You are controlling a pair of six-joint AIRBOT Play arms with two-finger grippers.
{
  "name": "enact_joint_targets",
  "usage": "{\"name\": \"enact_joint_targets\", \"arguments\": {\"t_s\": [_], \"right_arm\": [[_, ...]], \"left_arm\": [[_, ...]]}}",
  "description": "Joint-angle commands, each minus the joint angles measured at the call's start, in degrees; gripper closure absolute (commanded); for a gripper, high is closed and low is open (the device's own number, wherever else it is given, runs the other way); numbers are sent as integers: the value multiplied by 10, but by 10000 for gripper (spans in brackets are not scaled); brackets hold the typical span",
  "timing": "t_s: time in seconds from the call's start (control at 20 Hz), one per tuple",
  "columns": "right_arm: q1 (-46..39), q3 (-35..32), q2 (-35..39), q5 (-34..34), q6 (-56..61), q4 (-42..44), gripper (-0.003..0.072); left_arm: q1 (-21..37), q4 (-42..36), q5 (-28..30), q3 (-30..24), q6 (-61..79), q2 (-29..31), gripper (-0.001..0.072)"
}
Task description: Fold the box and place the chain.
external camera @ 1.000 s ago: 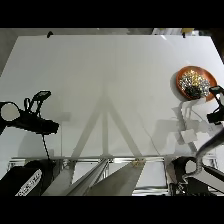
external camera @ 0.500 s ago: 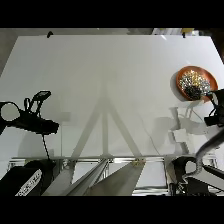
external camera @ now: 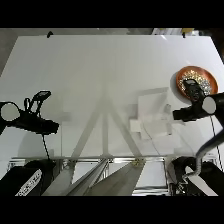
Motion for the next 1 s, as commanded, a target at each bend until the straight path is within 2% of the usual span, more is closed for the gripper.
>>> {"name": "enact_joint_targets", "arguments": {"t_s": [0.0, 0.1, 0.2, 0.35, 0.45, 0.5, 0.55, 0.6, 0.7, 0.85, 0.95], "right_arm": [[127, -30, 42, -55, 79, 57, 680], [184, -30, 42, -78, 111, 52, 680], [217, -30, 42, -92, 140, 53, 679], [231, -30, 42, -91, 147, 53, 679], [231, -30, 42, -91, 147, 53, 679], [231, -30, 42, -91, 147, 53, 679], [231, -30, 42, -90, 147, 54, 679], [231, -30, 42, -91, 147, 57, 679], [231, -30, 42, -91, 147, 61, 679], [231, -30, 42, -91, 147, 61, 679], [231, -30, 42, -91, 147, 62, 679]], "left_arm": [[0, 1, 8, 0, 0, 0, 698], [0, -5, 43, 0, 0, 0, 698], [0, -16, 55, 0, 1, 0, 698], [0, -25, 98, 0, 7, 0, 698], [0, -81, 141, 0, 65, -2, 678], [0, -115, 157, 0, 93, -4, 577], [0, -153, 171, 0, 117, -8, 396], [0, -191, 181, 0, 143, -14, 351], [0, -292, 181, 0, 233, -36, 350], [-1, -492, 126, 5, 426, -108, 184], [-19, -518, 104, 37, 464, -172, 104]]}}
